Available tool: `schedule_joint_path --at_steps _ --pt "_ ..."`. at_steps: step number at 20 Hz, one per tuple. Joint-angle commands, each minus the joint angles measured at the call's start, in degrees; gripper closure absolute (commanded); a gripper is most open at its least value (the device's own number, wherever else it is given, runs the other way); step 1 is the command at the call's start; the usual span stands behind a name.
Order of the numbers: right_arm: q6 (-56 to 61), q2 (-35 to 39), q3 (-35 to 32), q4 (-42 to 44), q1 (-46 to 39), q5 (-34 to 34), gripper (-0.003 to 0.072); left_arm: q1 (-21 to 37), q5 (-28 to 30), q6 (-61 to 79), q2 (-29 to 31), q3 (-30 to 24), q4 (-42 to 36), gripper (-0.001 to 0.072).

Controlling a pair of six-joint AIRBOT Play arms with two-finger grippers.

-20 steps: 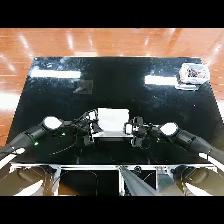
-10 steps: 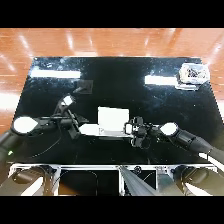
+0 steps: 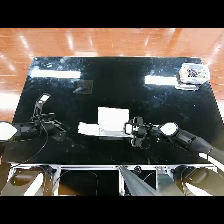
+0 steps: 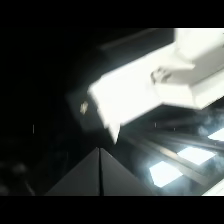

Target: Fold the box and place the chain.

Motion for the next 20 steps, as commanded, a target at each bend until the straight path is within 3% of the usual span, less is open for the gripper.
schedule_joint_path --at_steps 1,6,20 --pt "0.0 0.02 0.04 0.0 0.0 0.0 0.0064 4.39 -5.22 -6.97 0.39 -0.13 2.38 0.069" --pt "0.0 0.02 0.04 0.02 0.0 0.0 0.0064 8.5 -8.63 -6.97 -1.09 -0.13 2.34 0.069" --pt "-0.02 0.02 0.07 0.26 0.02 0.0 0.0065 8.63 -9.62 -6.97 -1.2 -0.13 2.29 0.069"
